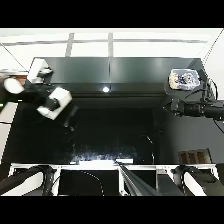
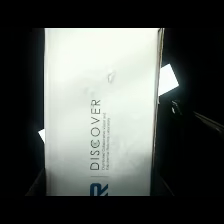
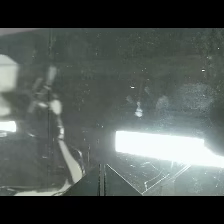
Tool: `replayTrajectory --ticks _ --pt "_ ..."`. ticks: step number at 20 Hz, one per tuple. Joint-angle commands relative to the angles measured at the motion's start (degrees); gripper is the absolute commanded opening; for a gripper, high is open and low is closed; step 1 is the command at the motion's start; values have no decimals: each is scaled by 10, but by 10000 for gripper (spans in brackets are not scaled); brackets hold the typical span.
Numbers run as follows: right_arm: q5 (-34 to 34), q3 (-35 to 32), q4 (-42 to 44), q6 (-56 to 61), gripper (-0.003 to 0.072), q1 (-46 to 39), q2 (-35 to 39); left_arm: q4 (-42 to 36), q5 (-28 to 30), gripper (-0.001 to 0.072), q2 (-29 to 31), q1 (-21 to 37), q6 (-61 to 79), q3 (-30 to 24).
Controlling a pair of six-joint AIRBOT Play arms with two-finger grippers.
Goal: Fold the box and place the chain.
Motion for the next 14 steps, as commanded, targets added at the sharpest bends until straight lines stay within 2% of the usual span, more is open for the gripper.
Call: replayTrajectory --ticks 1,3,4,10,14 --pt "0 1 0 0 39 0 0 2 50 367 -1 152 -24 1" --pt "0 0 0 0 39 0 0 1 89 371 -18 190 -24 12" --pt "0 0 0 0 39 0 0 0 95 403 -35 198 -24 25" --pt "8 0 0 0 40 0 0 -3 93 410 -157 194 -16 157" --pt "5 0 0 0 39 0 0 -5 100 410 -197 186 -16 196"
